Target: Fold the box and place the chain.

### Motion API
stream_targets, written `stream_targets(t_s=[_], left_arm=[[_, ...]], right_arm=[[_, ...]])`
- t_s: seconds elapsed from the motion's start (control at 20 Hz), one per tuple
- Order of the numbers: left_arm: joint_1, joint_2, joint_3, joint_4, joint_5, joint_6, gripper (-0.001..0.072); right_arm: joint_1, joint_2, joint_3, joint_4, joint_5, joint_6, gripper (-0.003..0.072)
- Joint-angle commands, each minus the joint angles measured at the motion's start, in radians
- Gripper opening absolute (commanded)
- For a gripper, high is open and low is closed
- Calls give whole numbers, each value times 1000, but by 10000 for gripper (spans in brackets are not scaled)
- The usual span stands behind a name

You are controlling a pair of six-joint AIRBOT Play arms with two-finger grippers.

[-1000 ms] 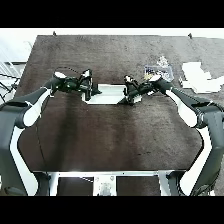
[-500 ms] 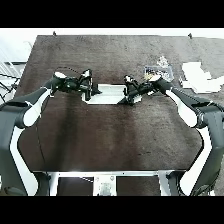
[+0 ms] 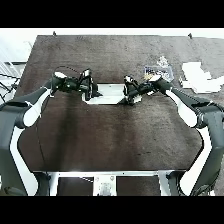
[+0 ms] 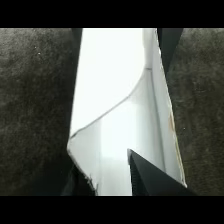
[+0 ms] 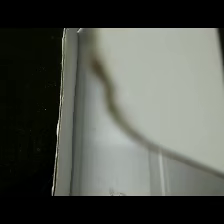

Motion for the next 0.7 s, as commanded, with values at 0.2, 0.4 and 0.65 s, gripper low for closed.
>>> stream_targets(t_s=[0.2,0.4,0.65], left_arm=[[18,29,5,6,-34,-44,361],[94,45,10,2,-109,-45,361],[164,77,69,-32,-349,-62,19]], right_arm=[[0,-1,0,1,0,1,573],[0,-1,0,0,-1,1,573],[0,-1,0,0,-1,1,573]])
